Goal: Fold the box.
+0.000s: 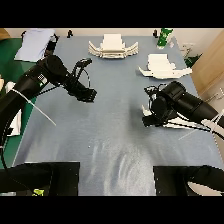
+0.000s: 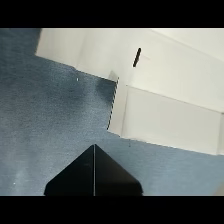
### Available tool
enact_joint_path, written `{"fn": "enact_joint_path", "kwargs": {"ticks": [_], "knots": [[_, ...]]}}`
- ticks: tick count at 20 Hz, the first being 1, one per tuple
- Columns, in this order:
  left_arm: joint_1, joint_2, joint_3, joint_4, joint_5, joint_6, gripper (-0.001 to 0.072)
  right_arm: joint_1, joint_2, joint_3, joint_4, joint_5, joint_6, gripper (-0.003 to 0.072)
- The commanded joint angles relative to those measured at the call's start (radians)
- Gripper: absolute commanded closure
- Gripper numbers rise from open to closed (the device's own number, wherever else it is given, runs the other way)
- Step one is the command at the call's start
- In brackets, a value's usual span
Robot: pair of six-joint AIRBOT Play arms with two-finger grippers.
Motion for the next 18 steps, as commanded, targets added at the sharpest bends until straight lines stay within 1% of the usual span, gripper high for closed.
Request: {"fn": "enact_joint_path", "kwargs": {"ticks": [1, 12, 16, 18], "knots": [[0.0, -0.002, 0.0, 0.0, 0.002, 0.001, 0.0696, 0.0, -0.002, 0.0, 0.0, 0.0, 0.0, 0.0679], [0.0, -0.005, 0.0, 0.0, 0.0, 0.0, 0.0696, 0.0, -0.006, 0.0, 0.001, 0.0, 0.0, 0.0679], [0.0, -0.005, 0.0, 0.0, 0.0, 0.0, 0.0696, 0.0, -0.006, 0.0, -0.003, 0.043, 0.0, 0.0679], [0.0, -0.005, 0.0, 0.0, 0.0, 0.0, 0.0696, 0.0, -0.006, 0.0, 0.002, 0.089, 0.002, 0.0679]]}}
